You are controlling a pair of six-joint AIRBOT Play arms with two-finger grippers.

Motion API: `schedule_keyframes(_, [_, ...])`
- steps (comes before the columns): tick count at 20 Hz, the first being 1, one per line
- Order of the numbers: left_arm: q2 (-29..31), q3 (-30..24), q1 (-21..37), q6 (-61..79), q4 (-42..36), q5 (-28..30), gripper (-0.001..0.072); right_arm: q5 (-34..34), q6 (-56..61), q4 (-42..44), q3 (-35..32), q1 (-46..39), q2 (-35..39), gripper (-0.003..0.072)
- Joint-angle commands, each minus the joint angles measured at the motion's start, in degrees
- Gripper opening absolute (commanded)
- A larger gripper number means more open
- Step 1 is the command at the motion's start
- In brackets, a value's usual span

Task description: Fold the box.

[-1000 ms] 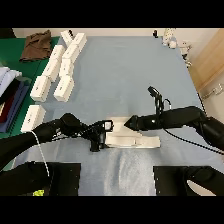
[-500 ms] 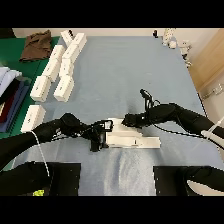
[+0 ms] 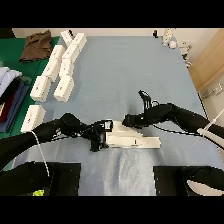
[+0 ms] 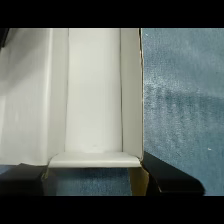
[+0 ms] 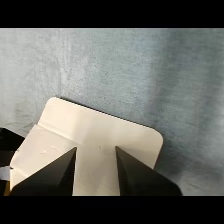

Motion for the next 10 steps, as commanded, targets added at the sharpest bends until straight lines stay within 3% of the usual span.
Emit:
schedule_keyframes(1, [-0.02, -0.02, 0.00, 0.02, 0.04, -0.04, 0.0458, -2.69, -0.85, 0.17, 1.25, 0.04, 0.81, 0.0365])
schedule_keyframes(5, [-0.04, 0.00, 0.00, 0.02, 0.04, -0.04, 0.0458, -11.61, -7.48, -0.92, 4.35, 0.04, 7.67, 0.0365])
schedule_keyframes(10, [-0.02, 0.00, 0.00, 0.02, 0.02, -0.04, 0.0458, -30.12, -17.94, -8.35, 4.61, 0.04, 21.09, 0.0366])
